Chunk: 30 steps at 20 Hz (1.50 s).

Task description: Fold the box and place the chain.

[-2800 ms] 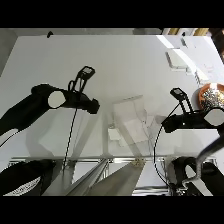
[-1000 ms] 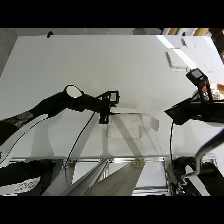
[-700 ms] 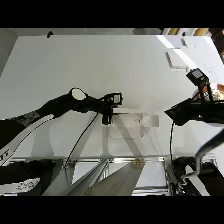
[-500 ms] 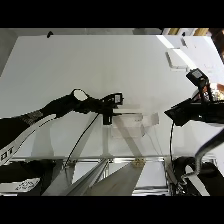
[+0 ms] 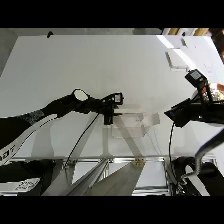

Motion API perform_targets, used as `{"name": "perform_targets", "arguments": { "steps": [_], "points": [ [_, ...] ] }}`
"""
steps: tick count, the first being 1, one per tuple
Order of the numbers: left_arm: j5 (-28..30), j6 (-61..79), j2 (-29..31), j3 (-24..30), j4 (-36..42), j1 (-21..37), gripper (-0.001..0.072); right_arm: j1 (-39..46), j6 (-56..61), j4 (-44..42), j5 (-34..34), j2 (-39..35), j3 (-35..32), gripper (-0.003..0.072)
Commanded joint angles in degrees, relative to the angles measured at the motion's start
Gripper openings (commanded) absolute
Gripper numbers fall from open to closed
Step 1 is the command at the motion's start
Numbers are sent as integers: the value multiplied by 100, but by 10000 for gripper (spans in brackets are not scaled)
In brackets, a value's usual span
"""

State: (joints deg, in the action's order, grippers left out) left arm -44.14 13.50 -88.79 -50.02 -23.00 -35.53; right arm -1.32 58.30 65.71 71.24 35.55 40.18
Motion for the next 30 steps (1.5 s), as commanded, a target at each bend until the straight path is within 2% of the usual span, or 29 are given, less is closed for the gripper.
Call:
{"name": "perform_targets", "arguments": {
  "steps": [1, 5, 6, 8, 10, 13, 15, 16, 18, 19, 21, 22, 26, 28, 30],
  "points": [
    [-26, -2, 0, 2, -15, -4, 10, -4, -33, -22, -7, -2, 0, 409],
    [-26, -2, 0, 2, -17, -4, 10, -4, -358, -376, -52, 7, -87, 402],
    [-24, -2, 0, 2, -17, -4, 10, -4, -673, -573, -87, 7, -177, 385],
    [-26, -2, 0, 2, -17, -4, 10, -4, -1471, -1075, -378, 7, -498, 289],
    [-26, -2, 0, 2, -15, -4, 10, -7, -2354, -1543, -461, 7, -907, 272],
    [-26, -2, 0, 2, -17, -4, 10, -404, -3141, -1464, -343, 7, -1379, 269],
    [-24, -2, 0, 2, -17, -4, 10, -927, -3738, -992, -164, 7, -1545, 272],
    [-26, -2, 0, 2, -17, -4, 10, -1185, -3932, -796, -175, 7, -1611, 287],
    [-26, -2, 0, 2, -17, -4, 10, -1539, -4365, -590, -470, 7, -1871, 430],
    [-24, -2, 0, 2, -15, -4, 10, -1810, -4457, -461, -817, 7, -2039, 491],
    [-26, -2, 0, 2, -17, -4, 10, -2470, -4463, -175, -1694, 7, -2354, 532],
    [-24, -2, 0, 2, -17, -4, 10, -2791, -4409, -125, -2120, 7, -2487, 598],
    [-24, -2, 0, 2, -17, -4, 10, -3534, -3829, 157, -3585, 46, -2796, 606],
    [-26, -2, 0, 2, -17, -4, 10, -3563, -3665, 426, -3781, 273, -2833, 661],
    [-24, -2, 0, 2, -17, -4, 10, -3563, -3563, 651, -3954, 570, -2830, 661]
  ]
}}
